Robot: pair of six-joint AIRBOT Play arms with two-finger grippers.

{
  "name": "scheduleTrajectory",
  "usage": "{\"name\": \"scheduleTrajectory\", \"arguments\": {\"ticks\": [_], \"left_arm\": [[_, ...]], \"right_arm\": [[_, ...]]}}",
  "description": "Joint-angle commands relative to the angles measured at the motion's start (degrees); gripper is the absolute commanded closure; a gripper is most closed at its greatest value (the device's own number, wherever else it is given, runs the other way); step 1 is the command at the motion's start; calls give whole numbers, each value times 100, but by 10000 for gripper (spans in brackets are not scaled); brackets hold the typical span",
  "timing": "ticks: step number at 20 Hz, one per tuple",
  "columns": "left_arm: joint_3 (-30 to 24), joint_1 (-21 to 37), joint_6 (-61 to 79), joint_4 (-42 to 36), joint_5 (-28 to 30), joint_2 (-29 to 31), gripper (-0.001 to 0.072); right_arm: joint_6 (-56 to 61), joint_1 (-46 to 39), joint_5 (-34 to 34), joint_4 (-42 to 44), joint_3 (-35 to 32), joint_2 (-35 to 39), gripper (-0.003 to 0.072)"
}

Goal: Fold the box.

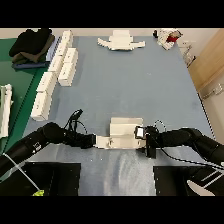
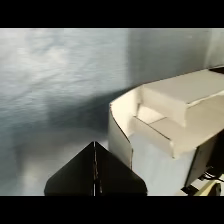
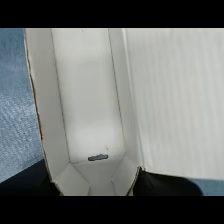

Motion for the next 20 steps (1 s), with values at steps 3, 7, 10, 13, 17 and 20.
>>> {"name": "scheduleTrajectory", "arguments": {"ticks": [3, 7, 10, 13, 17, 20], "left_arm": [[197, -385, 24, -400, 199, -37, 695], [295, -380, 17, -466, 157, 52, 693], [295, -376, -17, -525, 122, 50, 692], [295, -376, -24, -527, 107, 50, 513], [295, -376, -46, -527, -15, 50, 368], [293, -378, -44, -518, 133, 48, 367]], "right_arm": [[0, 2, 2, 2, 4, 4, 120], [0, 2, 2, 2, 4, 4, 121], [0, 2, 2, 2, 4, 4, 121], [0, 2, 2, 2, 4, 4, 120], [0, 2, 2, 2, 4, 4, 121], [0, 2, 2, 2, 4, 4, 121]]}}
